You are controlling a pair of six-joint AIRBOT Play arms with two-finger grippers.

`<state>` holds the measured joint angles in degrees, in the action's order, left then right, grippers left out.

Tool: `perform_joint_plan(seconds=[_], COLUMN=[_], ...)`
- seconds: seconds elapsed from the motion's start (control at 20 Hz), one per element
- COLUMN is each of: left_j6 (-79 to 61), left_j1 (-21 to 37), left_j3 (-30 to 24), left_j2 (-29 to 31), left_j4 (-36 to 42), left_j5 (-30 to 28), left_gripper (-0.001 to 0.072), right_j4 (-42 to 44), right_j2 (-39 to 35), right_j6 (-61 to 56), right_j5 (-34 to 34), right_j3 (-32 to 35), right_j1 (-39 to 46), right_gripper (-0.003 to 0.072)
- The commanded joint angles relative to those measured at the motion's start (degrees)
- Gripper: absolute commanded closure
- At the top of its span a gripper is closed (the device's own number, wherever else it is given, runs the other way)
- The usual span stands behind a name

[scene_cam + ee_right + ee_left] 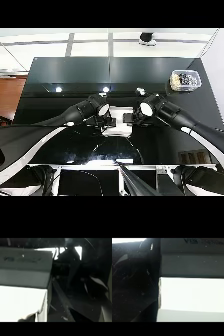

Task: Fold the box and place the chain.

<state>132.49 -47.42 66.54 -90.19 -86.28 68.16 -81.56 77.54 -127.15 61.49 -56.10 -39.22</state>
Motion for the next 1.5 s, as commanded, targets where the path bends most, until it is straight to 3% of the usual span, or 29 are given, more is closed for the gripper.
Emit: perform_joint_plan(seconds=[0.0,0.15,0.2,0.45,0.5,0.95,1.05,1.1,1.15,1.45], left_j6=[-0.02,-0.02,-0.02,-0.02,-0.02,-0.02,-0.02,-0.02,-0.02,-0.02], left_j1=[0.02,0.02,0.02,0.02,0.02,0.02,0.02,0.02,0.02,0.02], left_j3=[-0.02,-0.02,-0.02,-0.02,-0.02,-0.02,-0.02,-0.02,-0.02,-0.02], left_j2=[0.02,0.02,0.02,0.02,0.02,0.02,0.02,0.02,0.02,0.02], left_j4=[0.02,0.00,-0.02,-0.04,-0.02,0.00,0.02,0.02,0.02,0.04], left_j5=[-0.02,0.02,0.00,0.00,0.02,0.00,0.02,0.02,0.02,0.04], left_gripper=[0.0682,0.0682,0.0682,0.0682,0.0682,0.0682,0.0682,0.0682,0.0682,0.0682], right_j4=[-0.17,-0.57,-1.07,-3.15,-3.15,-2.43,-1.33,-0.44,-0.11,-0.96], right_j2=[2.32,4.96,5.38,6.78,6.88,8.70,8.83,8.83,8.83,8.79], right_j6=[-0.87,-0.59,-0.59,-0.76,-0.81,-1.66,-1.51,-1.42,-1.46,-1.40], right_j5=[1.40,3.65,4.17,6.84,6.47,5.29,4.07,3.15,2.60,3.32], right_j3=[-2.95,-5.07,-5.07,-5.07,-5.07,-5.07,-5.07,-5.07,-5.07,-5.07], right_j1=[-1.60,-2.62,-2.78,-3.17,-3.15,-3.26,-3.30,-3.30,-3.30,-3.28], right_gripper=[0.0260,0.0260,0.0317,0.0321,0.0382,0.0382,0.0499,0.0622,0.0674,0.0661])
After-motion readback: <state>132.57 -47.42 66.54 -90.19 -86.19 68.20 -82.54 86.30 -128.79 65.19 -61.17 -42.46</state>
